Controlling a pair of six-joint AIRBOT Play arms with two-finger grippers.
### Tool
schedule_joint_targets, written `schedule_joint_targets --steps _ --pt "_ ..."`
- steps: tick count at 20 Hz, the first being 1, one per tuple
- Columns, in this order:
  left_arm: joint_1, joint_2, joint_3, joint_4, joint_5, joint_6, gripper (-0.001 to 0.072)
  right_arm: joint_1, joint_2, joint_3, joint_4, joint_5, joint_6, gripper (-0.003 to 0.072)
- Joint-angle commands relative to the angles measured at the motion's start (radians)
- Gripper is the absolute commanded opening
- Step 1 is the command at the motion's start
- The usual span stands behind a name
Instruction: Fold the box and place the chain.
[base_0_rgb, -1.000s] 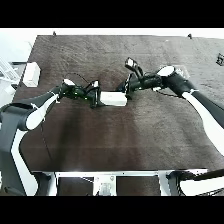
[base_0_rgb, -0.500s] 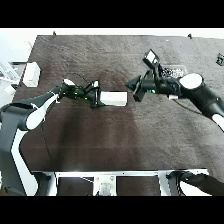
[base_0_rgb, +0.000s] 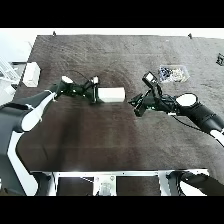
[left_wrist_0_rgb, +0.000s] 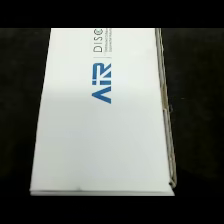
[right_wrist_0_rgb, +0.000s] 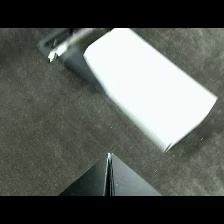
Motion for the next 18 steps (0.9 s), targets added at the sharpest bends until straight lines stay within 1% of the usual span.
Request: schedule_joint_targets --steps 1,4,6,8,10,13,15,18 --pt "0.042 0.082 0.000 -0.026 -0.005 -0.150 0.0016 0.000 0.003 -0.012 0.000 -0.014 0.020 0.0009" --pt "0.125 0.158 0.000 -0.029 -0.046 -0.253 0.0015 0.000 0.003 -0.012 0.001 -0.014 0.043 0.0009" --pt "0.196 0.207 0.000 -0.029 -0.037 -0.335 0.0014 0.000 0.003 -0.012 0.008 -0.014 0.043 0.0009" --pt "0.264 0.243 -0.001 -0.030 0.011 -0.418 0.0014 0.000 0.003 -0.012 0.008 -0.014 0.043 0.0009" --pt "0.336 0.282 -0.017 -0.026 0.136 -0.518 0.0014 0.000 0.003 -0.012 0.008 -0.014 0.046 0.0009" --pt "0.416 0.321 -0.095 -0.026 0.402 -0.615 0.0014 0.000 0.003 -0.013 0.008 -0.014 0.069 0.0009" --pt "0.446 0.322 -0.146 -0.026 0.517 -0.631 0.0014 0.000 0.003 -0.013 0.008 -0.014 0.069 0.0009" --pt "0.451 0.319 -0.237 -0.025 0.676 -0.627 0.0015 0.000 0.003 -0.013 0.008 -0.014 0.069 0.0009"
